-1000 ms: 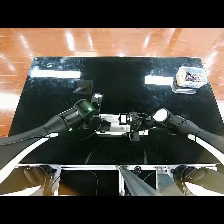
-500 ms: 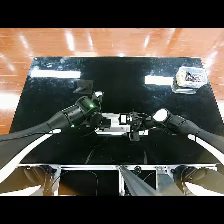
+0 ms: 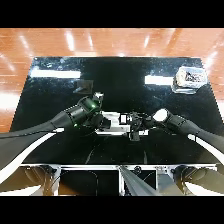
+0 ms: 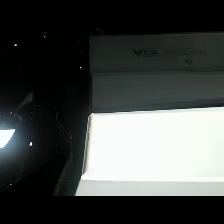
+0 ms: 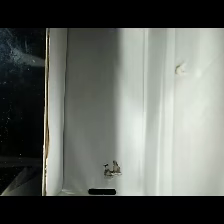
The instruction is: Fold the box and place the chain.
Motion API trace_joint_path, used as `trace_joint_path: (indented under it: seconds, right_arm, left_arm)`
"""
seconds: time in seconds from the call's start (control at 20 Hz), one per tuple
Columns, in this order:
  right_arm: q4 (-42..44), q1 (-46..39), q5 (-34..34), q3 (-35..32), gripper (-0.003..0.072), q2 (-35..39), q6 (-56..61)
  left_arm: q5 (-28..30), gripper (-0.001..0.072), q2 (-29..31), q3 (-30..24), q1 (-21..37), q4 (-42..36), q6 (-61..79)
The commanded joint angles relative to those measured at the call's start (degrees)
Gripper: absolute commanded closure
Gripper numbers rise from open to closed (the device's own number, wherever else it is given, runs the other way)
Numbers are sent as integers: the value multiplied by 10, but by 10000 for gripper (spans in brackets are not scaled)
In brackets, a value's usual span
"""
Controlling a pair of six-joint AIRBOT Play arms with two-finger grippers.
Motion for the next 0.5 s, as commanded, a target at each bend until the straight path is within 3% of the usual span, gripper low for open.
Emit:
trace_joint_path:
  seconds: [0.0, 0.2, 0.25, 0.45]
  right_arm:
    - [0, 0, 0, 0, 144, 0, 0]
    - [0, 0, 0, 0, 143, 0, 0]
    - [0, 0, 0, 0, 143, 0, 0]
    - [0, 0, 0, 0, 144, 0, 0]
  left_arm:
    - [-2, 278, -3, 0, 0, 0, 1]
    - [-2, 278, -3, 0, 0, 0, 1]
    - [-2, 306, -3, 0, 0, 0, 1]
    - [-2, 678, -3, 1, -1, 0, 6]
